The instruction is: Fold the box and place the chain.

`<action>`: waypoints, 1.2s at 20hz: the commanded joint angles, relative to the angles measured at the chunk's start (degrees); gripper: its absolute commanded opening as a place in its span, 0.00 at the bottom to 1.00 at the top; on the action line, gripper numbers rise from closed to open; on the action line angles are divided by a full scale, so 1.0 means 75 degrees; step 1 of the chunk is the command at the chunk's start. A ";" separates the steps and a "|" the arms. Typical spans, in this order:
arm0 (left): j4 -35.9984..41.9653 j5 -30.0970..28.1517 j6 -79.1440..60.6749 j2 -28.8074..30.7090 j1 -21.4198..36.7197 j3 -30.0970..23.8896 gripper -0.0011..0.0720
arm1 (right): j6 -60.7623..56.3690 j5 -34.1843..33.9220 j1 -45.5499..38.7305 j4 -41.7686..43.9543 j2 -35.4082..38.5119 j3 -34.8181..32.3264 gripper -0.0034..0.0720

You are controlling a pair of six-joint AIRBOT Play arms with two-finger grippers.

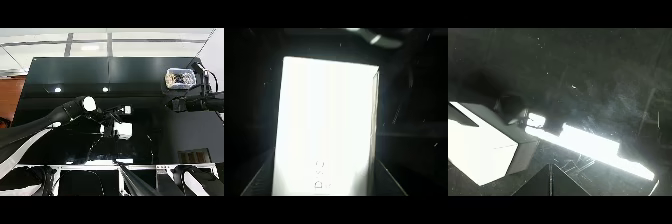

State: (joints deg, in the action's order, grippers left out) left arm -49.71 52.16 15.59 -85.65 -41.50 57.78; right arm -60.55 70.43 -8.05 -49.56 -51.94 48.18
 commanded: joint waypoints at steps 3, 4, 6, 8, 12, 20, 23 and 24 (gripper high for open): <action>-0.1647 0.0318 0.0720 0.0012 -0.0149 0.0495 0.52 | -0.0006 0.0000 -0.0003 0.0003 0.0003 -0.0003 0.07; -0.2052 0.0469 0.1454 0.0064 -0.0038 0.0781 0.47 | -0.0006 -0.0003 -0.0003 0.0003 0.0003 -0.0003 0.07; -0.2696 0.0784 0.2477 0.0152 0.0423 0.1300 0.47 | -0.0009 -0.0009 -0.0003 0.0003 0.0003 -0.0003 0.07; -0.3392 0.0938 0.3631 0.0160 0.1288 0.1757 0.47 | -0.0020 -0.0035 -0.0003 0.0006 0.0003 -0.0003 0.07; -0.4838 0.0682 0.5001 0.0134 0.3850 0.2107 0.47 | -0.0254 -0.0090 -0.0003 0.0009 0.0000 -0.0003 0.07; -0.4800 0.0280 0.7329 -0.1711 0.8230 0.4048 0.51 | -0.0883 -0.0472 -0.0003 0.0032 0.0000 -0.0003 0.07; -0.4156 0.0184 0.7315 -0.2920 0.8408 0.5613 0.51 | -0.1110 -0.0571 -0.0003 0.0035 0.0000 -0.0003 0.07; -0.4159 0.0038 0.7294 -0.3290 0.8358 0.6097 0.51 | -0.1139 -0.0577 -0.0003 0.0061 0.0000 -0.0003 0.07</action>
State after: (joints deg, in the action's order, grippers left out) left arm -84.03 53.56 68.45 -102.65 18.55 93.86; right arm -67.53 66.94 -8.05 -49.34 -51.94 48.18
